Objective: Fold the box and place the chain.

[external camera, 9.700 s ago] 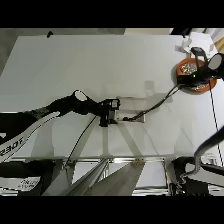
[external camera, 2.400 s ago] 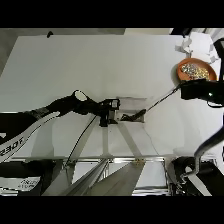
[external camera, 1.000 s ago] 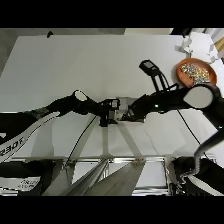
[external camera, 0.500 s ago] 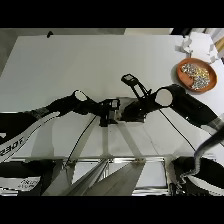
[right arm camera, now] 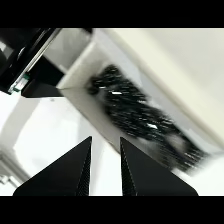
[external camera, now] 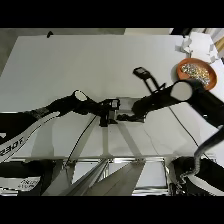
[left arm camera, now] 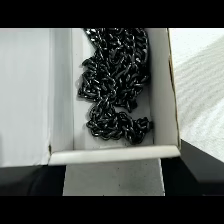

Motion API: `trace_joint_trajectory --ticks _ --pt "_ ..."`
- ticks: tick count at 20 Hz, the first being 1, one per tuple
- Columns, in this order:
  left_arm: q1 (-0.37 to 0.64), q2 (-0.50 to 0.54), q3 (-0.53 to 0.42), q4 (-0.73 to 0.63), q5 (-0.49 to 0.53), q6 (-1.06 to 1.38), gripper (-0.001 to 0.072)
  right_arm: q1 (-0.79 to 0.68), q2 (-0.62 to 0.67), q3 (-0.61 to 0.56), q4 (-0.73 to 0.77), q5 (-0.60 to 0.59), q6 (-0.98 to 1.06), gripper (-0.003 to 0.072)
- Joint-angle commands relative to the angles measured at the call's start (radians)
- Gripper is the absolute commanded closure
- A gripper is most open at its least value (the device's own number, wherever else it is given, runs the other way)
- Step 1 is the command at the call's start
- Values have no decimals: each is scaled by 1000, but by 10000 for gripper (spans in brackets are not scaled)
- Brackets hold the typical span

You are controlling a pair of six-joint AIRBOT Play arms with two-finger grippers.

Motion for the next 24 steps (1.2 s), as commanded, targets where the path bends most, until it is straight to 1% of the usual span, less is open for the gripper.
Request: trace_joint_trajectory --ticks 1,2,4,5,7,8,10,13,16,20,24 --pt "0 0 0 0 0 0 678 -228 101 8 -9 109 -50 489" --pt "0 0 0 0 0 0 678 -312 105 8 -19 129 -51 489" --pt "0 0 0 0 0 0 678 -438 83 8 -82 120 -51 499" --pt "0 0 0 0 0 0 678 -480 59 8 -114 94 -48 510" --pt "0 0 0 0 0 0 678 -531 -24 8 -134 35 -46 505" --pt "0 0 0 0 0 0 678 -537 -77 8 -142 11 -45 466" --pt "0 0 0 0 0 0 678 -528 -185 14 -164 -18 -42 353" --pt "0 0 0 0 0 0 678 -484 -308 43 -263 -63 24 351" --pt "0 0 0 0 0 0 678 -442 -357 78 -325 -124 33 351" --pt "0 0 0 0 0 0 678 -418 -386 108 -325 -171 33 352" --pt "0 0 0 0 0 0 678 -418 -425 108 -327 -132 32 352"
